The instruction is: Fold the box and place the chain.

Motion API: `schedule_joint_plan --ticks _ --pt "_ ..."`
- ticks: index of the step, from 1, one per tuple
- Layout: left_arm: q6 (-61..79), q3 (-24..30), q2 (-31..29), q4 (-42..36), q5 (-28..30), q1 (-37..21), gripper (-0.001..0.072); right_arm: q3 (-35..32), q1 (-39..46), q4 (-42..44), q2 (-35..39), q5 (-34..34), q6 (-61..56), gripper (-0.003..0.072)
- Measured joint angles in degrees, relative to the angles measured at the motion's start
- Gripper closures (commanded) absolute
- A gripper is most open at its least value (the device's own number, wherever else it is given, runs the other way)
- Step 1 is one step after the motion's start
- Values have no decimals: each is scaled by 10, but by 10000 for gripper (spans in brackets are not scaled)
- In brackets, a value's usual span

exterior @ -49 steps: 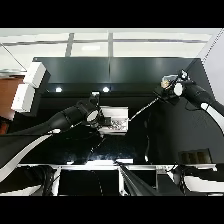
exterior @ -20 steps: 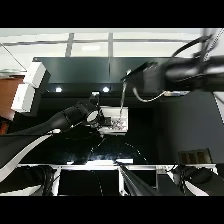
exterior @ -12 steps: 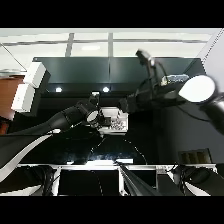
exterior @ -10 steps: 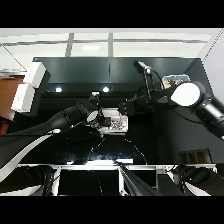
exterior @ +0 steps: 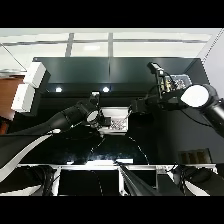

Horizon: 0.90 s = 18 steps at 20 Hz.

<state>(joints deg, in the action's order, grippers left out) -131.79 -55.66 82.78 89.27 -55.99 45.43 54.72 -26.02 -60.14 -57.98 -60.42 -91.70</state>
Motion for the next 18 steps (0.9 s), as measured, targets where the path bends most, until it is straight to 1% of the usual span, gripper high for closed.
schedule_joint_plan --ticks 1,4,8,9,10,11,12,14,17,18 --pt "0 0 0 0 0 0 681 -2 2 -1 4 -14 0 659" --pt "0 0 0 0 0 0 681 -10 -10 6 9 -23 0 659" --pt "0 0 0 0 0 0 681 -22 -41 51 8 22 0 657" --pt "0 0 0 0 0 0 681 -23 -47 61 5 32 0 555" --pt "0 0 0 0 0 0 681 -24 -51 68 0 42 0 294" --pt "0 0 0 0 0 0 681 -25 -54 75 -3 49 0 161" --pt "0 0 0 0 0 0 681 -25 -54 76 -6 50 0 138" --pt "0 0 0 0 0 0 681 -26 -41 67 -9 39 0 141" --pt "0 0 0 0 0 0 681 -26 14 9 -10 1 -5 140" --pt "0 0 0 0 0 0 680 -27 36 -25 -11 -7 -13 114"
